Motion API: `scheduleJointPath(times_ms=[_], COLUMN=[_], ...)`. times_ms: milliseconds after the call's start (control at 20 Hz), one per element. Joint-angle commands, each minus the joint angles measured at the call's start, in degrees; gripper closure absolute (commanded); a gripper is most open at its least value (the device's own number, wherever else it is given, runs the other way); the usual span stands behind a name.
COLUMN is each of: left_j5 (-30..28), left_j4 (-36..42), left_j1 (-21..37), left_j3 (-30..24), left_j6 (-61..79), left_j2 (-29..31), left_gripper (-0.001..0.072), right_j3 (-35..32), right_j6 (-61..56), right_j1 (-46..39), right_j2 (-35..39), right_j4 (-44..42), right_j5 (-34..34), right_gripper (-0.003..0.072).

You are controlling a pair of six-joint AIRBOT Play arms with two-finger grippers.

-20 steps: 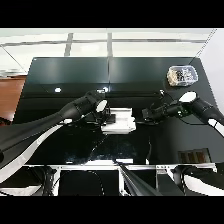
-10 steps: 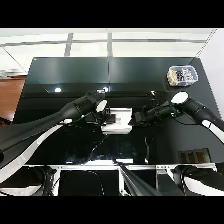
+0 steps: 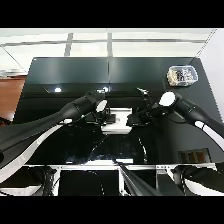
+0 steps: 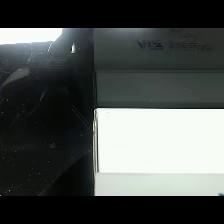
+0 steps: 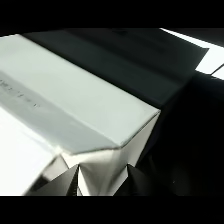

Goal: Fold the box and place the chain.

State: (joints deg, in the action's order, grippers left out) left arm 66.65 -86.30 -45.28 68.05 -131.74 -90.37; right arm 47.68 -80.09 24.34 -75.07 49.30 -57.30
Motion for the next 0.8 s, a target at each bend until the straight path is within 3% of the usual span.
scheduleJointPath(times_ms=[0,200,450,750], left_j5=[-0.11,-0.11,0.00,0.00], left_j4=[-0.04,-0.02,-0.02,-0.04], left_j1=[0.04,0.04,0.04,0.04], left_j3=[-0.02,-0.02,-0.02,-0.02], left_j6=[0.00,0.02,0.00,0.00], left_j2=[-0.04,-0.04,-0.04,-0.04], left_gripper=[0.0681,0.0681,0.0681,0.0681], right_j3=[1.29,5.03,9.09,9.53], right_j6=[-12.81,-26.71,-40.09,-45.51], right_j1=[5.64,11.63,14.21,16.87], right_j2=[-0.46,-2.99,-5.51,-7.30], right_j4=[11.21,24.70,33.05,35.23], right_j5=[6.16,5.92,-0.57,-1.22], right_gripper=[0.0351,0.0351,0.0389,0.0405])
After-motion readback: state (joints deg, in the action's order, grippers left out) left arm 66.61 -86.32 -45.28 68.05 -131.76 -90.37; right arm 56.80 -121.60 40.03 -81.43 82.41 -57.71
